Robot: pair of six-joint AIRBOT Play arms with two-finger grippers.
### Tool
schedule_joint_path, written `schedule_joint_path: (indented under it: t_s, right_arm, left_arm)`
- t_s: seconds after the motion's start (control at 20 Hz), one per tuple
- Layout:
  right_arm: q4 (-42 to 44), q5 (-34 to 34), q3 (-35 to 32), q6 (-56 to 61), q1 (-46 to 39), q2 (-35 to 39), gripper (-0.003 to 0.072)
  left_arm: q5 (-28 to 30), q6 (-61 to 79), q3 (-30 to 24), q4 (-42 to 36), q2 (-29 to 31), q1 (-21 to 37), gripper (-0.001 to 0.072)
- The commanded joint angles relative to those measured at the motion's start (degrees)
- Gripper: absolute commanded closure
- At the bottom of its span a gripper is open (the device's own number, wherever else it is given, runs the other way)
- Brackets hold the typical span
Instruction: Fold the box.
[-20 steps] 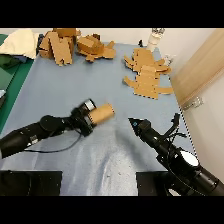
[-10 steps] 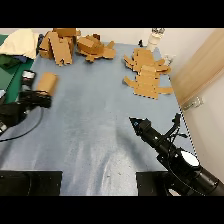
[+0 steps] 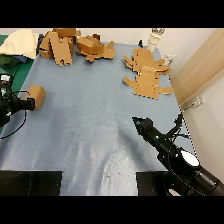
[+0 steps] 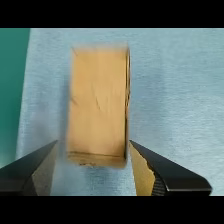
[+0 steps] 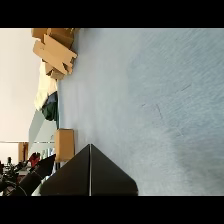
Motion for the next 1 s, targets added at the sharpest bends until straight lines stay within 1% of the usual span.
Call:
schedule_joint_path:
  t_s: [0.0, 0.15, 0.3, 0.35, 0.45, 0.5, 0.55, 0.6, 0.65, 0.7, 0.75, 0.85, 0.9, 0.95]
  right_arm:
    - [0.0, -0.4, 0.0, 0.0, 0.0, 0.0, 0.0686]
    - [0.0, -0.3, 0.0, 0.0, 0.0, 0.0, 0.0686]
    - [-1.8, 0.1, 0.0, 0.0, 0.0, 0.0, 0.0685]
    - [-2.6, 0.4, 0.0, 0.0, 0.0, 0.0, 0.0686]
    - [-3.7, 0.8, 0.0, 0.0, 0.0, -0.9, 0.0686]
    - [-3.8, 1.3, 0.0, 0.0, 0.0, -2.0, 0.0685]
    - [-4.6, 1.9, 0.2, 0.0, 0.0, -3.8, 0.0686]
    - [-6.2, 2.6, 0.7, 0.0, 0.0, -5.9, 0.0685]
    - [-8.0, 3.3, 1.8, 0.0, 0.0, -8.6, 0.0685]
    - [-10.5, 4.1, 3.4, 0.0, 0.0, -11.5, 0.0685]
    - [-13.2, 4.7, 5.4, 0.0, 0.0, -14.6, 0.0686]
    - [-18.2, 6.1, 10.9, 0.0, -0.8, -21.9, 0.0686]
    - [-20.8, 8.9, 14.3, 0.0, -2.3, -26.1, 0.0686]
    - [-22.7, 12.4, 17.7, 0.0, -4.3, -30.2, 0.0686]
  left_arm:
    - [-1.1, -0.2, 0.0, -0.3, -0.1, 0.8, 0.0004]
    - [-1.1, -1.6, 0.1, -0.3, 1.4, 0.8, 0.0004]
    - [-1.9, -1.7, 0.2, -0.7, 6.9, 0.8, 0.0004]
    - [-3.8, -1.7, 0.2, -1.7, 9.1, 0.7, 0.0004]
    - [-12.9, -3.1, 0.2, -4.1, 13.0, 0.5, 0.0005]
    - [-17.4, -4.6, 0.2, -6.0, 14.0, -0.6, 0.0033]
    - [-21.0, -5.5, 0.2, -7.7, 14.5, -2.5, 0.0260]
    - [-23.7, -5.6, 0.3, -8.3, 14.5, -5.3, 0.0432]
    - [-24.6, -5.6, 0.4, -9.1, 14.4, -8.7, 0.0531]
    - [-24.5, -5.6, 0.7, -9.9, 14.3, -12.9, 0.0658]
    - [-23.5, -5.9, 1.3, -9.8, 14.1, -17.0, 0.0696]
    - [-19.0, -10.9, 4.2, -8.5, 12.5, -25.7, 0.0696]
    - [-18.0, -15.4, 6.7, -5.6, 10.6, -29.3, 0.0697]
    - [-18.1, -21.6, 9.6, -1.0, 8.0, -32.0, 0.0696]
